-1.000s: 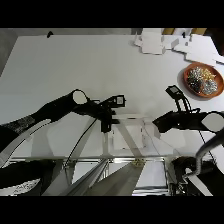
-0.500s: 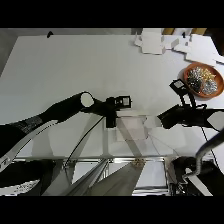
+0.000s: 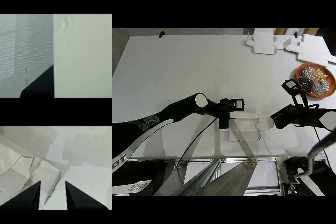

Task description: Fold the box and place the chain.

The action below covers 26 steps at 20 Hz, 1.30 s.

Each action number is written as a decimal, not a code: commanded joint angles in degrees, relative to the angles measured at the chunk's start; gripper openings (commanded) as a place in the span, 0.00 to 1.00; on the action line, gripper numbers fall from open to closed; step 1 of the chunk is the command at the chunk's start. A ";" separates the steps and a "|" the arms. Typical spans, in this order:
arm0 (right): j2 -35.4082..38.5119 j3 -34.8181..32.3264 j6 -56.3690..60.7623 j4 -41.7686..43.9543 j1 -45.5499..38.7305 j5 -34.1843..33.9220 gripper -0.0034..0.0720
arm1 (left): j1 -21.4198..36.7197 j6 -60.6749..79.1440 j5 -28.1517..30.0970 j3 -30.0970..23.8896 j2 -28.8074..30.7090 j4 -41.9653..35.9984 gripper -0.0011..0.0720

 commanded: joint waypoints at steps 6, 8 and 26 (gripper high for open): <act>0.04 0.04 -0.20 -0.17 0.02 0.68 0.49 | -0.02 0.17 -0.15 0.02 -0.09 -0.07 0.05; 0.02 0.04 -0.20 -0.17 0.02 0.83 0.49 | -0.02 0.09 -0.17 0.02 -0.09 -0.09 0.05; 0.00 0.02 -19.12 12.94 11.19 8.13 0.25 | -0.02 -0.07 -0.17 0.02 -0.09 -0.09 0.05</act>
